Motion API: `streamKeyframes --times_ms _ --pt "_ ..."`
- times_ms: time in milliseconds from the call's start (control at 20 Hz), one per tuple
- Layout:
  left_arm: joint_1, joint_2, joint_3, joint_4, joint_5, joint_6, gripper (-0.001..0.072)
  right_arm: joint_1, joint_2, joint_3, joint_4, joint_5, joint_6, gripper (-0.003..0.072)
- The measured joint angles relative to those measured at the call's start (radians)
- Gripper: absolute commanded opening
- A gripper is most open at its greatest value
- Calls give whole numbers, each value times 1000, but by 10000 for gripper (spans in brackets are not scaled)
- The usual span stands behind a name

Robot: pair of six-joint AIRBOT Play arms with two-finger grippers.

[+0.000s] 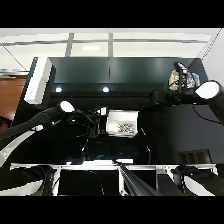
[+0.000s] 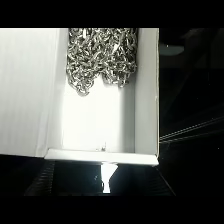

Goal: Fold the box and place the chain.

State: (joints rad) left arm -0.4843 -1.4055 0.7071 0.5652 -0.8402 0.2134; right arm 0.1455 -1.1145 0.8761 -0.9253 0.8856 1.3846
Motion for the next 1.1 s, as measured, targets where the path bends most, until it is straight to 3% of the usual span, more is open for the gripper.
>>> streamKeyframes --times_ms 200,600,650,1100 --pt "-1 0 0 4 1 -2 330 94 -90 17 138 -47 -237 637" --pt "-2 0 0 6 3 -2 330 116 -100 56 138 156 -839 635" --pt "-2 0 0 6 3 -3 330 118 -100 57 139 172 -885 589" --pt "-2 0 0 6 9 -8 330 191 -100 7 140 194 -1065 589"
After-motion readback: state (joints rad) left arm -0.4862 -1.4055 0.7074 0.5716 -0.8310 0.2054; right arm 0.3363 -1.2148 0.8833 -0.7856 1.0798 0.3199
